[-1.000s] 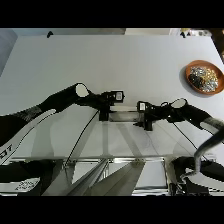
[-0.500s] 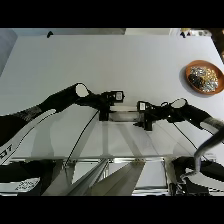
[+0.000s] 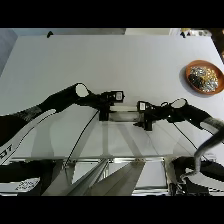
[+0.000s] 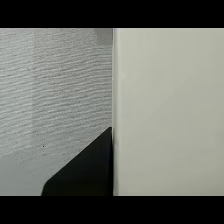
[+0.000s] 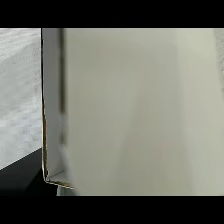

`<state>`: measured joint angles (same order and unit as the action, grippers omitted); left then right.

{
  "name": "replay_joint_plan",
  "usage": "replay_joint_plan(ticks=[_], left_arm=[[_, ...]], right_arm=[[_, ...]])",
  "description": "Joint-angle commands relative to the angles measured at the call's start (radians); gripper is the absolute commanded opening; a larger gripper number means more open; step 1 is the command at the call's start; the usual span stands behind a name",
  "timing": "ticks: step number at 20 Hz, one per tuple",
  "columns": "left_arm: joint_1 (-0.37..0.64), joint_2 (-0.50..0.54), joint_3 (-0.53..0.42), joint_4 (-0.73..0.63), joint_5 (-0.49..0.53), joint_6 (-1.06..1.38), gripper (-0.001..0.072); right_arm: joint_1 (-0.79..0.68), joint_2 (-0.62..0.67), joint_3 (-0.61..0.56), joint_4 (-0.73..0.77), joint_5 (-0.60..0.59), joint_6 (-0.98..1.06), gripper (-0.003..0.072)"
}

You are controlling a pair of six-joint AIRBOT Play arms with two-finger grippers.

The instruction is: Fold the box and place the chain.

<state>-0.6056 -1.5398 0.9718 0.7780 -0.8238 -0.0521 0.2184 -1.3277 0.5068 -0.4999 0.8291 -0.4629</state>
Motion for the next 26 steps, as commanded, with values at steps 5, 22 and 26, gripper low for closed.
replay_joint_plan(ticks=[5,22,26], left_arm=[[0.028,0.043,0.0,0.035,-0.042,-0.051,0.0466],[0.122,0.455,-0.032,0.035,-0.455,-0.554,0.0004],[0.091,0.403,-0.095,-0.093,-0.439,-0.466,0.0004]], right_arm=[[0.001,0.0,0.0,0.0,-0.002,-0.002,0.0298],[0.001,0.0,0.0,0.0,-0.003,-0.002,0.0298],[0.001,0.0,0.0,0.0,-0.003,-0.002,0.0298]])
